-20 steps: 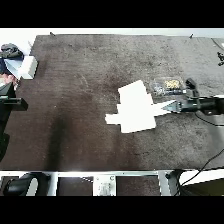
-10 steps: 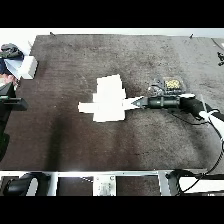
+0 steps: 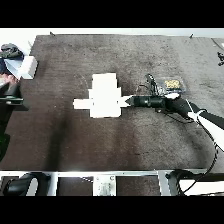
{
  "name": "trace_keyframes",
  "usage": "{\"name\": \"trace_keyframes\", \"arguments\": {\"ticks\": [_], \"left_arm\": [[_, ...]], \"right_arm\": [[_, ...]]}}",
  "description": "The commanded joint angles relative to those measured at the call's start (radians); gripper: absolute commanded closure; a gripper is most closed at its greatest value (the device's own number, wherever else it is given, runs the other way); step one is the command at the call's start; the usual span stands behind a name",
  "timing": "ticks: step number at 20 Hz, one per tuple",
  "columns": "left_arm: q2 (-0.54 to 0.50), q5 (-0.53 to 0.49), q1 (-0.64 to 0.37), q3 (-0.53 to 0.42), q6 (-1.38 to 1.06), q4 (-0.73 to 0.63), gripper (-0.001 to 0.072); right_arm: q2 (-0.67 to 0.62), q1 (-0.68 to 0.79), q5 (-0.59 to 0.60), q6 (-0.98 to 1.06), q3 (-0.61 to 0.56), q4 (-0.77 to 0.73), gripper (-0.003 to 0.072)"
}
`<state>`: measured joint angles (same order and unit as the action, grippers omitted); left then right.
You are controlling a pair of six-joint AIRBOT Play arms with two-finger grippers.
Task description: Fold the box and place the chain.
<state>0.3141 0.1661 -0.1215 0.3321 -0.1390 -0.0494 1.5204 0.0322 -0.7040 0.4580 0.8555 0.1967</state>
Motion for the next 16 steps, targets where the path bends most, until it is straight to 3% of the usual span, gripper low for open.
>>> {"name": "trace_keyframes", "arguments": {"ticks": [1, 4, 6, 11, 12, 16], "left_arm": [[0.005, 0.117, 0.000, 0.005, -0.013, 0.000, 0.0133], [0.068, 0.219, 0.000, 0.038, -0.019, 0.000, 0.0133], [0.173, 0.285, 0.000, 0.092, -0.014, 0.000, 0.0133], [0.529, 0.494, 0.000, 0.286, 0.062, 0.008, 0.0135], [0.608, 0.557, 0.000, 0.336, 0.092, 0.040, 0.0185], [0.903, 0.794, 0.006, 0.568, 0.292, 0.220, 0.0194]], "right_arm": [[0.007, -0.014, 0.039, -0.013, 0.008, 0.006, 0.0708], [0.007, -0.014, 0.039, -0.013, 0.008, 0.008, 0.0708], [0.007, -0.014, 0.038, -0.009, 0.008, 0.008, 0.0708], [0.007, -0.014, 0.038, -0.010, 0.008, 0.008, 0.0708], [0.007, -0.014, 0.038, -0.010, 0.008, 0.008, 0.0708], [0.007, -0.014, 0.035, -0.010, 0.008, 0.008, 0.0708]]}}
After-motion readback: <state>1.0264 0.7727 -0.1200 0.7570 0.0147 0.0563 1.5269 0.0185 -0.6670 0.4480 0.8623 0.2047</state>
